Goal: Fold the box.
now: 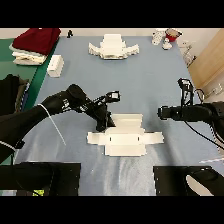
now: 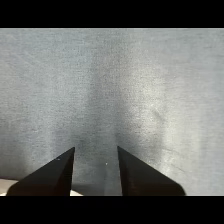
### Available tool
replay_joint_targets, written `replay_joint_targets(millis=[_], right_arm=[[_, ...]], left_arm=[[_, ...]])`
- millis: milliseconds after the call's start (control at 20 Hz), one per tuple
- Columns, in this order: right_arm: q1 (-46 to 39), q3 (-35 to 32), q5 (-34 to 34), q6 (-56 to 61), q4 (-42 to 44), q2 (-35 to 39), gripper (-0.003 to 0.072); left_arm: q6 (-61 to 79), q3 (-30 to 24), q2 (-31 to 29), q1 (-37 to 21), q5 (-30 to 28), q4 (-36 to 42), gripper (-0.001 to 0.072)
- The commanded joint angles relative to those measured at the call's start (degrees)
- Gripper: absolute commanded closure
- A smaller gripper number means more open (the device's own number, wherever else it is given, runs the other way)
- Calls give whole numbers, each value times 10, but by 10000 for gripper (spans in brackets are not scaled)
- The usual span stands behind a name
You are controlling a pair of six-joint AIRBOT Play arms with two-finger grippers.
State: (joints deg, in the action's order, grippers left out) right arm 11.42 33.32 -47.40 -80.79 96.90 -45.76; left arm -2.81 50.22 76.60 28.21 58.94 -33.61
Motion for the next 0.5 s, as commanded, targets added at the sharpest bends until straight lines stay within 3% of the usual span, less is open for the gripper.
replay_joint_targets(millis=[0, 450], right_arm=[[0, 0, 0, 0, 0, 0, 263], [0, 0, 0, 0, 1, 0, 263]], left_arm=[[-4, 0, 6, 0, 3, 0, 693], [-33, 0, 6, 0, 39, -11, 693]])
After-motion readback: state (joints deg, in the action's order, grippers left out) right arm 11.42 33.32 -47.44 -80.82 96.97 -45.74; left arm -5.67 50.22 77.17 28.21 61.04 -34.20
